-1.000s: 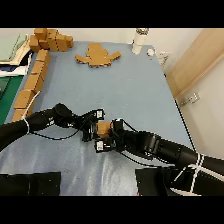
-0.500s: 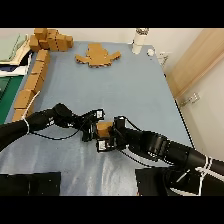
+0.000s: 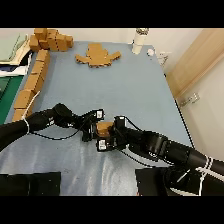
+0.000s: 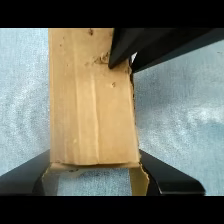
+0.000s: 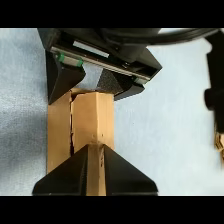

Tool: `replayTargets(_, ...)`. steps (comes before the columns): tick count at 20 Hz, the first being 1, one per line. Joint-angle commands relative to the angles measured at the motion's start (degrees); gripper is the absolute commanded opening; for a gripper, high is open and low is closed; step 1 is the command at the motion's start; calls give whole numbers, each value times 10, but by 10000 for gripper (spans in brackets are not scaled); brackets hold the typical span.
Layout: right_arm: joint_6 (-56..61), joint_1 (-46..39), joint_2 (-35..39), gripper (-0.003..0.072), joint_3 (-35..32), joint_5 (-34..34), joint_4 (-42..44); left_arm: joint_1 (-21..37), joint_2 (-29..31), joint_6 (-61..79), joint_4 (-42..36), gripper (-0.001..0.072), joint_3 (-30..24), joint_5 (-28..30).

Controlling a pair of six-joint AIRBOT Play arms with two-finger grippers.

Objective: Fold the box.

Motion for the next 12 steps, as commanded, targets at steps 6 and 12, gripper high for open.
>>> replayTargets(6, 0, 1, -15, 138, 0, 0, 16, 0, 0, 0, 0, 460, 0, 0)
replayTargets(12, 0, 0, -15, 138, -1, -17, 53, 0, 0, 0, 0, 460, 0, 0)
